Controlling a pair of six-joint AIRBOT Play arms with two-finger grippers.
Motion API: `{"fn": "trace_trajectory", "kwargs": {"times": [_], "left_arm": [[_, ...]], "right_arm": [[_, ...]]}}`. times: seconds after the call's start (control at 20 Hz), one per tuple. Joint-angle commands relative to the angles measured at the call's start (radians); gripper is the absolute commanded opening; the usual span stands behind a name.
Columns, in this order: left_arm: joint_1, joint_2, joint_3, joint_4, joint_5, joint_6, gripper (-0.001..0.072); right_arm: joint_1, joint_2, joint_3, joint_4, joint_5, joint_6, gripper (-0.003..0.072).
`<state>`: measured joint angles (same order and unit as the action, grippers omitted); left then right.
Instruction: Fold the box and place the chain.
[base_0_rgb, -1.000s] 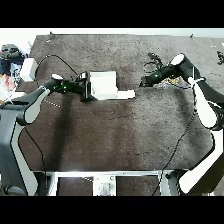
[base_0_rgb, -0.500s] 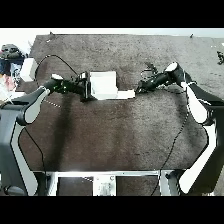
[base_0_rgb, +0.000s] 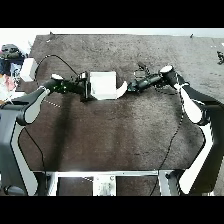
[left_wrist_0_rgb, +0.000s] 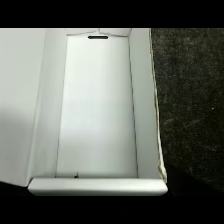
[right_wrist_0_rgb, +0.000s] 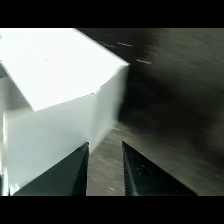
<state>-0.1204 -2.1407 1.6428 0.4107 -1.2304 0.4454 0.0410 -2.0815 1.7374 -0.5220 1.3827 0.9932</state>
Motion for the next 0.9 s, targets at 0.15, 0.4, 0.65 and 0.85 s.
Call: {"fn": "trace_trajectory", "kwargs": {"times": [0.15, 0.4, 0.65, 0.85], "left_arm": [[0.001, 0.001, 0.0, 0.0, 0.0, 0.0, 0.0459], [0.001, 0.001, 0.0, 0.0, 0.0, 0.0, 0.0459], [0.001, 0.001, 0.0, 0.0, 0.0, 0.0, 0.0458], [0.001, 0.001, 0.0, 0.0, 0.0, 0.0, 0.0458]], "right_arm": [[0.022, 0.036, 0.003, 0.076, -0.05, -0.028, 0.0672], [0.088, 0.037, 0.059, -0.102, -0.097, 0.112, 0.0528], [0.176, 0.037, 0.138, -0.329, -0.116, 0.269, 0.0528], [0.241, 0.037, 0.185, -0.482, -0.128, 0.372, 0.0528]]}}
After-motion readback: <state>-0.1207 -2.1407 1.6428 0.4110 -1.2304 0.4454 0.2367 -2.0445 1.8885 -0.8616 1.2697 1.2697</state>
